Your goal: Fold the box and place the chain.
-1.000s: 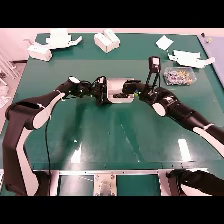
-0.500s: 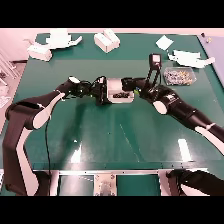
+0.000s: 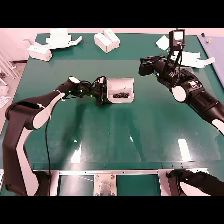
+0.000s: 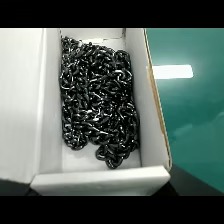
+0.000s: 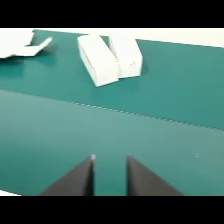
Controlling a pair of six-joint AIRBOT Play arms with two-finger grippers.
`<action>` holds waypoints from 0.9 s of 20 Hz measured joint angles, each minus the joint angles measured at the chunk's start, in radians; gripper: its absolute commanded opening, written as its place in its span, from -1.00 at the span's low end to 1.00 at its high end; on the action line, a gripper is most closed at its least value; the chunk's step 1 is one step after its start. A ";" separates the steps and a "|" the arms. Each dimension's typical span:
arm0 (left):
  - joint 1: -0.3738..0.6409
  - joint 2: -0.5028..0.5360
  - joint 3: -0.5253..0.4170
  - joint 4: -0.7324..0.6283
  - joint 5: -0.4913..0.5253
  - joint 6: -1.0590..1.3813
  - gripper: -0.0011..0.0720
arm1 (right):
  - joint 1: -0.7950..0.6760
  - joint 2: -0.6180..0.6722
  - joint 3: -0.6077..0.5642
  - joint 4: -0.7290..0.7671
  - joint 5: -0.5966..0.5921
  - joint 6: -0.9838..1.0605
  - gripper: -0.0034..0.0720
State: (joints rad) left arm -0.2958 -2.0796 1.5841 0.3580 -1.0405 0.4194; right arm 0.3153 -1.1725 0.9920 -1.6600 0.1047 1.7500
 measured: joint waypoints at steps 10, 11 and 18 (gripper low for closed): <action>0.000 0.000 0.000 0.000 0.000 0.000 0.52 | -0.060 -0.161 0.005 -0.016 -0.292 -0.206 -0.89; 0.000 0.000 0.000 0.000 0.000 0.000 0.52 | -0.069 -0.177 0.005 -0.021 -0.316 -0.206 -0.90; 0.000 0.000 0.000 0.000 0.000 0.000 0.52 | -0.171 -0.271 0.021 -0.252 -0.411 0.092 -0.90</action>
State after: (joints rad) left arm -0.2958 -2.0796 1.5841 0.3580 -1.0409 0.4194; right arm 0.1440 -1.4433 1.0134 -1.9121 -0.3061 1.8423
